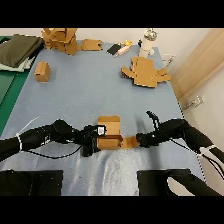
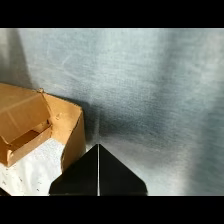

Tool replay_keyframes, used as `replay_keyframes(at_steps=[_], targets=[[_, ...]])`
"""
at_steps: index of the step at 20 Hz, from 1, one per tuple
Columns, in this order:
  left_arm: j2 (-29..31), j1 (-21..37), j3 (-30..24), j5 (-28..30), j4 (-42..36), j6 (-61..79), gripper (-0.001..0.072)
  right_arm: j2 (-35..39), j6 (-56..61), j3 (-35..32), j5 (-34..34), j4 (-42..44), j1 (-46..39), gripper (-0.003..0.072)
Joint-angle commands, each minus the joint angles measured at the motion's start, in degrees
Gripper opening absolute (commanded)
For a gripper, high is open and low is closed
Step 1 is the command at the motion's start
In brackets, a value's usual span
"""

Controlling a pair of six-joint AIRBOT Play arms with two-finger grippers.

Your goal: Fold the box.

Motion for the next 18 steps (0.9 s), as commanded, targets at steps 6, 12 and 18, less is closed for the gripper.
replay_keyframes(at_steps=[6,12,18], targets=[[0.0,0.0,0.1,0.0,0.0,0.0,0.0351,-1.1,-4.4,2.0,0.9,8.0,5.8,0.0003],[0.0,0.0,0.1,0.0,0.0,0.0,0.0350,4.0,-1.6,4.1,0.7,8.3,10.8,0.0177],[0.0,0.0,0.1,0.0,0.0,0.0,0.0351,4.0,-1.3,4.1,2.4,7.8,12.2,0.0381]])
